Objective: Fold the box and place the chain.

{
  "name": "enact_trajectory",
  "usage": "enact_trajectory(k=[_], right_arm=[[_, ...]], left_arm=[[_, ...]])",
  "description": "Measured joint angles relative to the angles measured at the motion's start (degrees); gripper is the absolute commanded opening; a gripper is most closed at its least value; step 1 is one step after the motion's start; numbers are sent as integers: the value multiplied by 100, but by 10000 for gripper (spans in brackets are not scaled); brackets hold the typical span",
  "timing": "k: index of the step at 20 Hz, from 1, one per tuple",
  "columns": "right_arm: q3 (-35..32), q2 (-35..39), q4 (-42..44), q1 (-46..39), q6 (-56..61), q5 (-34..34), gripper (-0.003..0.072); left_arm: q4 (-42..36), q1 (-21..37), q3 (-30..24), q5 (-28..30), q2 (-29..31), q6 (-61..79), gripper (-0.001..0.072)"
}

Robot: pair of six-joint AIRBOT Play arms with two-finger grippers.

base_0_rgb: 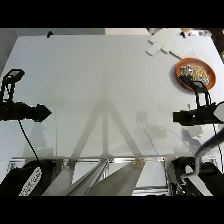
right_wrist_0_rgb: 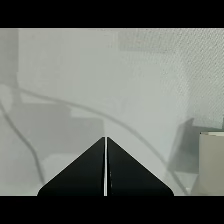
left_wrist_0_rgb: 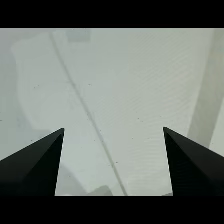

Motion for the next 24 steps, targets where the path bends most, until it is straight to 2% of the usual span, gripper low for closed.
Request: enact_trajectory(k=[4,8,11,13,16,17,18,19,24], right_arm=[[0,0,0,0,0,-9,18],[2,0,-35,0,-46,-339,17],[116,-46,-601,-146,-85,-299,12],[437,-258,-1235,-673,-105,-291,12],[1307,-1032,-1810,-2105,-413,-186,21],[1617,-1342,-1867,-2577,-463,-162,186],[1937,-1685,-1904,-3042,-538,-142,492],[2218,-1989,-1930,-3414,-599,-116,551],[3342,-3333,-2090,-4551,-1309,11,555]], left_arm=[[0,0,0,0,0,0,695],[0,0,0,0,0,0,695],[0,0,-2,0,0,0,695],[0,0,0,0,0,0,695],[0,0,0,-2,0,0,695],[0,0,0,-2,0,0,695],[0,0,0,-2,0,0,695],[2,0,0,-2,0,0,695],[0,0,0,-2,0,0,695]])
